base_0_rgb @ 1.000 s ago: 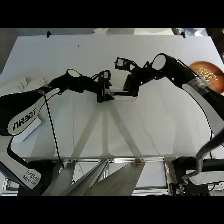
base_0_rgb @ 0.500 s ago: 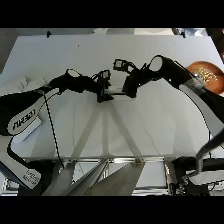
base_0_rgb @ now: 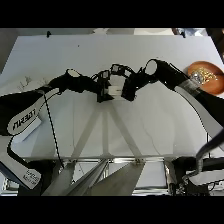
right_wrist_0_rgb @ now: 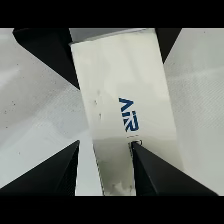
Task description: Fold the box and place the chain.
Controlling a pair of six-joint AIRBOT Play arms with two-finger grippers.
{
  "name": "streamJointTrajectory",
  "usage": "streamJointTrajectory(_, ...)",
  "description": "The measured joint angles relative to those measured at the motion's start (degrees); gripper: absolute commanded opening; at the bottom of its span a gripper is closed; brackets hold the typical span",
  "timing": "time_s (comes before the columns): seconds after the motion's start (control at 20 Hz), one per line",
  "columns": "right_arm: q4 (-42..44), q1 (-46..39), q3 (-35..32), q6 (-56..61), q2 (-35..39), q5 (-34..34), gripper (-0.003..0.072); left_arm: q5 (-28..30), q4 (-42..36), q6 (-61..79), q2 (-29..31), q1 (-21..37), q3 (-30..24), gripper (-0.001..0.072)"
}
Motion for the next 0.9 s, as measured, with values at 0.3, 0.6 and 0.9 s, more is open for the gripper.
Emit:
streamJointTrajectory(0.3, 0.2, 0.0, 0.0, 0.3, 3.4, -0.3, 0.0382, 0.2, -0.2, -0.2, 0.0, 0.0, 0.0, 0.0280)
streamJointTrajectory(0.6, 0.6, 0.0, 0.1, 7.7, 5.0, -0.7, 0.0019, 0.0, 0.0, -0.2, 0.0, 0.0, 0.0, 0.0280)
streamJointTrajectory(0.9, 7.6, 0.3, 0.1, 17.5, 1.7, -0.8, 0.0019, 0.0, 0.0, -0.2, 0.0, 0.0, 0.0, 0.0280)
